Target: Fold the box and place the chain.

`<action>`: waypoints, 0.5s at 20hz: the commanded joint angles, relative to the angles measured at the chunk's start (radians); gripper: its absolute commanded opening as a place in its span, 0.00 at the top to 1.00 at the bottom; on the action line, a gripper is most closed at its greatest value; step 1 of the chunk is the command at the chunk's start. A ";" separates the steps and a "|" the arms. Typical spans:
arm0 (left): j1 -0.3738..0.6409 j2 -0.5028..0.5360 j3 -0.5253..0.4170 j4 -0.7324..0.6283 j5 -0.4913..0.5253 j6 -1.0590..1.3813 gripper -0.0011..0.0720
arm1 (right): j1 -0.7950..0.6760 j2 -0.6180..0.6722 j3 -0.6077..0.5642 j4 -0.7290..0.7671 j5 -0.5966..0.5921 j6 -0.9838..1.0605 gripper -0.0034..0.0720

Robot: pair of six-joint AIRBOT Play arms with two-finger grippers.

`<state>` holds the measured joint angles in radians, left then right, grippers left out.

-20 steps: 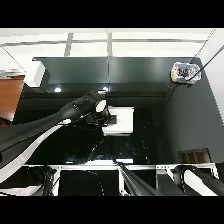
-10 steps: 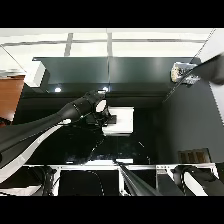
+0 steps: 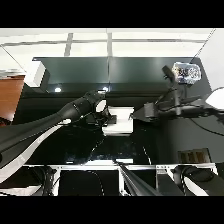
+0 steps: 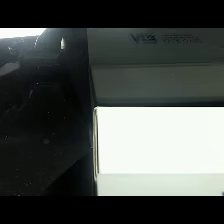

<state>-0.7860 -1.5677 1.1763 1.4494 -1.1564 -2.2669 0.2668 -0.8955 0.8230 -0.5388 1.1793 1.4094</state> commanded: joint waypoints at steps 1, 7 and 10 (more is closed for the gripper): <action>0.001 0.000 0.000 0.000 0.000 0.000 0.94 | 0.074 -0.068 -0.047 0.032 -0.116 -0.005 0.92; 0.001 0.000 0.000 0.000 -0.003 0.000 0.94 | -0.004 -0.121 -0.042 -0.077 -0.130 0.031 0.58; 0.002 0.000 0.000 0.001 -0.003 0.000 0.94 | -0.208 -0.121 -0.030 -0.204 -0.137 0.016 0.58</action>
<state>-0.7856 -1.5677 1.1763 1.4498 -1.1595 -2.2669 0.1951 -1.0096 0.7879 -0.6235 1.0592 1.4281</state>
